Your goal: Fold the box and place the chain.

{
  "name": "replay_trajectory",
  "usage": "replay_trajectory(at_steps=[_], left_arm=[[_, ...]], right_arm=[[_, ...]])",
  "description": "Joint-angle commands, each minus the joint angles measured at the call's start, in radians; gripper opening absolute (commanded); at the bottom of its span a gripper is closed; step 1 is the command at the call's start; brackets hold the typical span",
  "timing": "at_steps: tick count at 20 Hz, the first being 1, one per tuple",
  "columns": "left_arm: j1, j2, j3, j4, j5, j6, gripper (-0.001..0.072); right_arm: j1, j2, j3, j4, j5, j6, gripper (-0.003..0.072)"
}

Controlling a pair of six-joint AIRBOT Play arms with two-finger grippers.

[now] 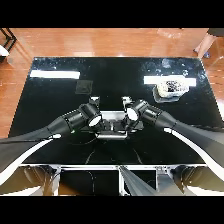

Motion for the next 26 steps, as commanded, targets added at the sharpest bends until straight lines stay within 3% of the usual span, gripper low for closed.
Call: replay_trajectory(at_steps=[1, 2, 6, 11, 16, 19, 21, 26], left_arm=[[0.000, 0.000, 0.000, -0.005, 0.001, -0.005, 0.0020], [0.000, 0.000, 0.000, -0.005, 0.001, -0.005, 0.0020], [0.000, 0.000, 0.000, -0.005, 0.001, -0.005, 0.0020], [0.000, 0.000, 0.000, -0.005, 0.000, -0.004, 0.0020], [0.000, 0.000, 0.000, -0.004, 0.000, -0.004, 0.0020], [0.000, 0.000, 0.000, -0.004, 0.000, -0.004, 0.0020], [0.000, 0.000, 0.000, -0.004, 0.001, -0.005, 0.0020], [0.000, 0.000, 0.000, -0.004, 0.000, -0.005, 0.0020]], right_arm=[[-0.001, 0.004, 0.013, -0.032, 0.044, -0.011, 0.0442], [-0.002, 0.010, 0.019, -0.045, 0.064, -0.024, 0.0551], [-0.018, 0.092, 0.042, -0.088, 0.140, -0.150, 0.0554], [-0.060, 0.320, 0.041, -0.177, 0.263, -0.301, 0.0553], [-0.238, 0.507, 0.010, -0.321, 0.286, -0.335, 0.0553], [-0.423, 0.518, -0.036, -0.354, 0.200, -0.415, 0.0555], [-0.532, 0.510, -0.067, -0.352, 0.094, -0.422, 0.0720], [-0.708, 0.367, -0.027, -0.317, -0.095, -0.404, 0.0719]])
